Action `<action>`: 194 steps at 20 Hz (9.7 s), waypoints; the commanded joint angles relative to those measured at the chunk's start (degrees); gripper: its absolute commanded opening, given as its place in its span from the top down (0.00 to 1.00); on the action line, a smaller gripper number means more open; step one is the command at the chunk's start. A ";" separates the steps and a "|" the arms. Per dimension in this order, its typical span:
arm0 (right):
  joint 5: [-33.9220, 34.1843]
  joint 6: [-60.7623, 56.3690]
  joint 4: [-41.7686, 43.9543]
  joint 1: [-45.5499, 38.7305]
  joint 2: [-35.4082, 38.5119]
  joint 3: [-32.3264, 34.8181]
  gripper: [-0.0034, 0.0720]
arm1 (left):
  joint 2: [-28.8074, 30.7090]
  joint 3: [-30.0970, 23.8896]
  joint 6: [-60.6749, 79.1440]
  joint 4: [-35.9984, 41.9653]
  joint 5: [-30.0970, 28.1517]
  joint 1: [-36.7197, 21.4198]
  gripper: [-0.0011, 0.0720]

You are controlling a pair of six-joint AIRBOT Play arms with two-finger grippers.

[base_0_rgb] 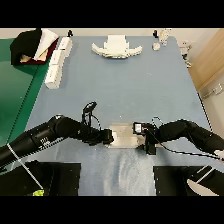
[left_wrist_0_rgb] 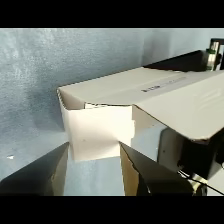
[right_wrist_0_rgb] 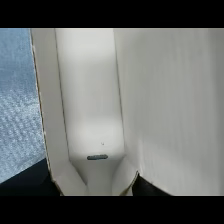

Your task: Fold the box.

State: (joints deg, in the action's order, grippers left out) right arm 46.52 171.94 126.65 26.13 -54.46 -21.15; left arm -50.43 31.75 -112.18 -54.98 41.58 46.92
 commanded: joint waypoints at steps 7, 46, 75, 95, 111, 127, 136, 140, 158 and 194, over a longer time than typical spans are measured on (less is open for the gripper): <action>0.00 0.00 0.00 0.04 0.02 0.02 0.25 | -9.20 9.18 -21.75 -16.48 5.44 8.15 0.36; 0.00 0.00 0.00 0.04 0.02 0.02 0.25 | -30.25 26.21 -40.35 -33.53 23.10 17.75 0.97; 0.00 0.00 0.00 0.04 0.02 0.02 0.25 | -17.84 34.40 -10.10 -35.19 42.97 17.75 0.97; 0.00 0.00 0.00 0.04 0.02 0.02 0.25 | 7.76 -8.74 96.15 6.01 -2.21 -10.19 0.03; 0.00 0.00 0.00 0.04 0.02 0.02 0.25 | -6.40 -8.90 122.46 25.70 -7.74 -8.85 0.03; 0.00 0.00 0.00 0.04 0.02 0.02 0.25 | -13.03 -8.04 129.83 32.09 -9.77 -7.96 0.03; 0.00 0.00 0.00 0.04 0.02 0.02 0.25 | -13.92 -7.82 130.60 32.06 -10.95 -6.36 0.07; 0.00 0.00 0.00 0.04 0.02 0.02 0.25 | -14.25 -7.67 130.33 31.85 -11.61 -6.19 0.35; 0.00 0.00 0.00 0.04 0.02 0.02 0.25 | -14.25 -7.69 130.33 31.87 -11.61 -6.19 0.35; 3.61 -10.36 -3.80 0.02 2.16 -1.03 0.00 | -14.25 -7.69 130.35 31.85 -11.61 -6.19 0.35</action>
State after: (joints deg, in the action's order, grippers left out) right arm 49.23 168.64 125.51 26.20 -53.69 -21.47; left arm -64.75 24.05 18.28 -23.16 29.87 40.73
